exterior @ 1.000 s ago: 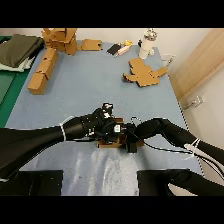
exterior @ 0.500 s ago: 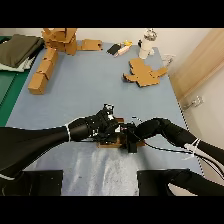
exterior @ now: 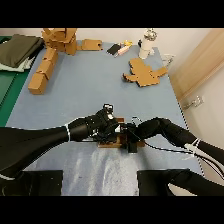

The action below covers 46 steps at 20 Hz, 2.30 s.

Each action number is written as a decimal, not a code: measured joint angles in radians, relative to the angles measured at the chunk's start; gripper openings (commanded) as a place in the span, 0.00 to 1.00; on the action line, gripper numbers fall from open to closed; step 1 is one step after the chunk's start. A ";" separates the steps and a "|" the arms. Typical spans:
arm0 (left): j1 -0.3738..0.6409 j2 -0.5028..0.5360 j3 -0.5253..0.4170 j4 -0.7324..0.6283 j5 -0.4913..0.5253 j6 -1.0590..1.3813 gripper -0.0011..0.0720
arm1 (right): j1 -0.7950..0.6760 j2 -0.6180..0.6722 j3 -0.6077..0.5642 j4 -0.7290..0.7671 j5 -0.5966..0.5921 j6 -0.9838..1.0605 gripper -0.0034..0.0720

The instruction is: Fold the box.

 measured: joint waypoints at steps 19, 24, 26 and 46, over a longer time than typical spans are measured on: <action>0.026 0.025 0.000 0.019 -0.029 -0.064 0.59 | 0.001 0.000 0.000 0.001 0.002 -0.001 0.72; 0.029 0.015 -0.004 0.026 -0.018 -0.103 0.59 | 0.001 0.000 0.000 0.001 0.001 0.000 0.72; 0.027 0.008 -0.006 0.025 -0.013 -0.116 0.59 | 0.001 0.000 0.000 0.001 0.001 0.000 0.72; 0.024 0.003 -0.024 0.006 0.028 -0.142 0.73 | 0.001 0.000 0.000 0.001 0.000 -0.001 0.72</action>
